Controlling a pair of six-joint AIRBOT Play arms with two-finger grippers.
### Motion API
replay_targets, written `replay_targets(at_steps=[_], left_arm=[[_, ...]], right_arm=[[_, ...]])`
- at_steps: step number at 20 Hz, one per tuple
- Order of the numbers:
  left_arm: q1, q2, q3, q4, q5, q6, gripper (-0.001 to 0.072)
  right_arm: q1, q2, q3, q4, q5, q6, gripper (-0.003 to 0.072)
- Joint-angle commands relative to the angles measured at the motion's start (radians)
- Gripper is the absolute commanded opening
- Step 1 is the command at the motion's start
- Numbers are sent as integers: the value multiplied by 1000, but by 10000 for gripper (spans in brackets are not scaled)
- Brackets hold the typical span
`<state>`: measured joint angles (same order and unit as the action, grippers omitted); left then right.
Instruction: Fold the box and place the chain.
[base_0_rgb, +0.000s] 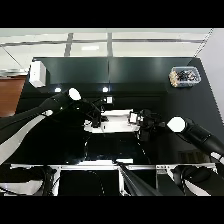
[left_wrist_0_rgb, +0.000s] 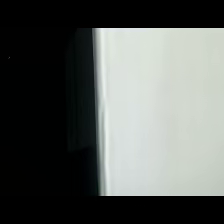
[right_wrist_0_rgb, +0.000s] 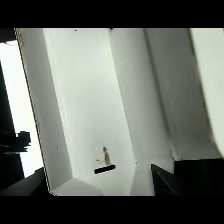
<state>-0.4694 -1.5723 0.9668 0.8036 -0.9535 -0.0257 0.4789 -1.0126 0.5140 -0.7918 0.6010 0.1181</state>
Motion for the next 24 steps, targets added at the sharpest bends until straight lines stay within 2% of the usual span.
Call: replay_targets(at_steps=[1,4,8,11,15,18,24], left_arm=[[0,-1,5,0,0,0,27],[-1,-1,9,0,2,0,27],[-2,0,34,0,0,1,27],[-3,0,49,16,-6,1,27],[-2,0,49,82,-33,-4,27],[-2,0,49,79,-35,-4,27],[-2,0,49,78,-36,-4,27]], right_arm=[[-13,0,40,-16,-20,0,690],[-70,0,59,26,-10,0,690],[-97,-28,58,45,74,-42,690],[-97,-65,58,156,103,-185,690],[-97,-142,58,212,101,-326,690],[-97,-189,58,262,106,-392,690],[-96,-232,58,260,106,-399,689]])
